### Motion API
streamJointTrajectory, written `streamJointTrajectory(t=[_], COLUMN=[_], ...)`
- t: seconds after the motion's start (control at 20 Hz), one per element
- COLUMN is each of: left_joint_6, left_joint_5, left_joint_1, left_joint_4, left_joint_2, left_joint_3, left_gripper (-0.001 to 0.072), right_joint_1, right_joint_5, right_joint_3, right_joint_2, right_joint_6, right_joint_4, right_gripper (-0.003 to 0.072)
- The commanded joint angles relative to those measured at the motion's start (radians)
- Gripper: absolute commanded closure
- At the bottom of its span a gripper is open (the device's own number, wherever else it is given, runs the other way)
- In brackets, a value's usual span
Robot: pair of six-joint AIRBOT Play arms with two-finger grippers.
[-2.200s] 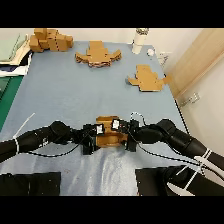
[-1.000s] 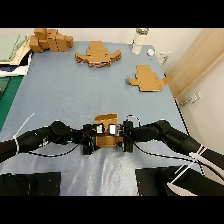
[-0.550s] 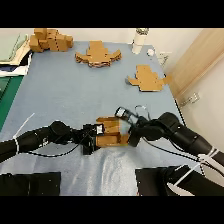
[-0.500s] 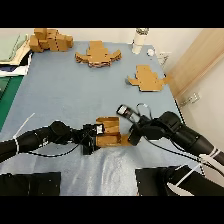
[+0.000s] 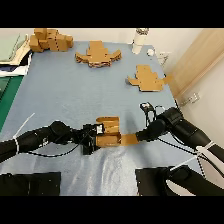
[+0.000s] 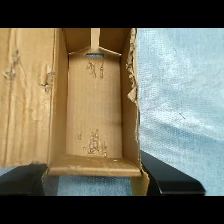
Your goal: Fold the box.
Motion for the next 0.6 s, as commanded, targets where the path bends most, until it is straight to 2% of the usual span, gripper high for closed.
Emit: streamJointTrajectory(t=[0.0,0.2,0.4,0.55], left_joint_6=[0.0,0.0,0.0,0.0], left_joint_5=[0.0,0.0,0.0,0.0], left_joint_1=[-0.001,-0.001,-0.001,-0.001], left_joint_4=[0.0,0.0,0.0,0.0], left_joint_2=[0.0,0.0,0.0,0.0], left_joint_3=[0.0,0.0,0.0,0.0], left_gripper=[0.0287,0.0287,0.0287,0.0287], right_joint_1=[-0.02,-0.02,-0.02,-0.02], right_joint_5=[0.089,0.158,0.171,0.177], right_joint_3=[-0.014,-0.032,-0.069,-0.09], right_joint_2=[-0.023,-0.024,-0.024,-0.024], right_joint_6=[-0.105,-0.114,-0.118,-0.169], right_joint_4=[0.3,0.335,0.34,0.412], right_gripper=[0.0683,0.0683,0.0683,0.0683])
